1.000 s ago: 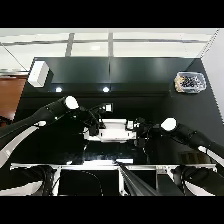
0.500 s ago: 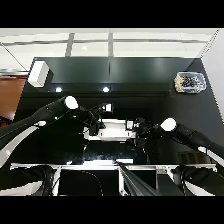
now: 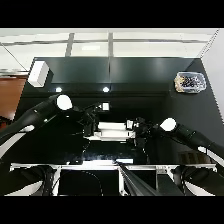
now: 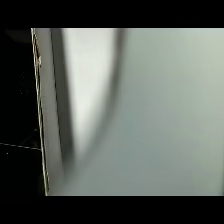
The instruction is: Fold the box and place the chain.
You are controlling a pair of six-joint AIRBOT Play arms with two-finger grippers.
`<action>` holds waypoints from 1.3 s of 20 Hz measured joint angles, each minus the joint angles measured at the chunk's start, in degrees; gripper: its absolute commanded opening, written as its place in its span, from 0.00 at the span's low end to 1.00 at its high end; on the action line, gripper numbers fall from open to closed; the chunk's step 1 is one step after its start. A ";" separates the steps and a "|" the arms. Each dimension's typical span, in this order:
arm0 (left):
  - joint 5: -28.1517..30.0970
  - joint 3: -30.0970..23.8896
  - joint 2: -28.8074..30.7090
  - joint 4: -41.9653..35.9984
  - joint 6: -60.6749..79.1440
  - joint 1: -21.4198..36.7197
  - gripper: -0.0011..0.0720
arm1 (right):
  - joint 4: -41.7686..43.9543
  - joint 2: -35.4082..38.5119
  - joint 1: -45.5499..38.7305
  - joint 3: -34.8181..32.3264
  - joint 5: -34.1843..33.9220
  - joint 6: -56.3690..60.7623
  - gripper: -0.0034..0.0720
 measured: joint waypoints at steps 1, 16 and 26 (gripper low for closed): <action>-1.60 0.00 2.05 3.06 -3.96 0.00 0.41 | -0.02 0.00 0.00 0.00 0.00 0.00 0.54; -0.85 -9.27 10.27 -20.50 -24.17 1.18 0.05 | -0.26 0.00 0.00 0.02 0.09 0.00 0.54; 21.49 -8.87 -0.13 -22.21 -21.79 1.62 0.05 | -0.26 0.00 0.00 0.02 0.09 -0.02 0.54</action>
